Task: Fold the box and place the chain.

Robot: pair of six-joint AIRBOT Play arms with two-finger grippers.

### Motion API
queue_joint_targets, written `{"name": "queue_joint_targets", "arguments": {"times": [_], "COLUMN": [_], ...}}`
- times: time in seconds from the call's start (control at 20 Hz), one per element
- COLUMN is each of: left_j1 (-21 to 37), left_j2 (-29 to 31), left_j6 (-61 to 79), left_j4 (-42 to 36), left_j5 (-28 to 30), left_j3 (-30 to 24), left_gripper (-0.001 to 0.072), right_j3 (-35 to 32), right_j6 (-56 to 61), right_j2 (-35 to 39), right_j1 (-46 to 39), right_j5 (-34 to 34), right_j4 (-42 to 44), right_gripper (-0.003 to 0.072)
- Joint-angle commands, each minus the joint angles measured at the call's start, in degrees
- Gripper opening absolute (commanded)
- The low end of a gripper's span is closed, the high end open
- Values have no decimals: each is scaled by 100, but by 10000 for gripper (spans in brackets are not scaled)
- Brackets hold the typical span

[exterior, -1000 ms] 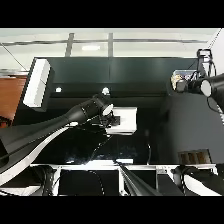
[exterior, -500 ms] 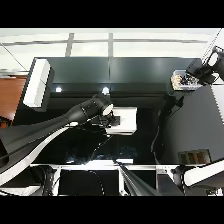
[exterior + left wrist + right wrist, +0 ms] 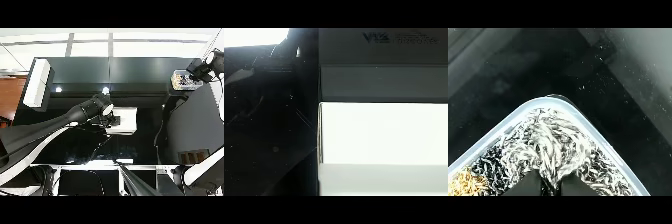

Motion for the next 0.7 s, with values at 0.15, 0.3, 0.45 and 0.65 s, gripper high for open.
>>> {"name": "queue_joint_targets", "arguments": {"times": [0.15, 0.3, 0.45, 0.65], "left_j1": [0, 0, 0, 0], "left_j2": [0, 0, 0, 0], "left_j6": [0, 0, 0, 0], "left_j4": [-2, -2, 0, 0], "left_j5": [0, 4, 9, 9], "left_j3": [2, 2, 2, 2], "left_gripper": [25, 25, 25, 25], "right_j3": [575, 658, 658, 656], "right_j6": [-1423, -2006, -2531, -2894], "right_j2": [651, 1635, 2623, 3663], "right_j1": [-74, -74, -74, -74], "right_j5": [538, 584, 817, 1182], "right_j4": [514, 632, 1113, 2105], "right_gripper": [11, 7, 5, 5]}}
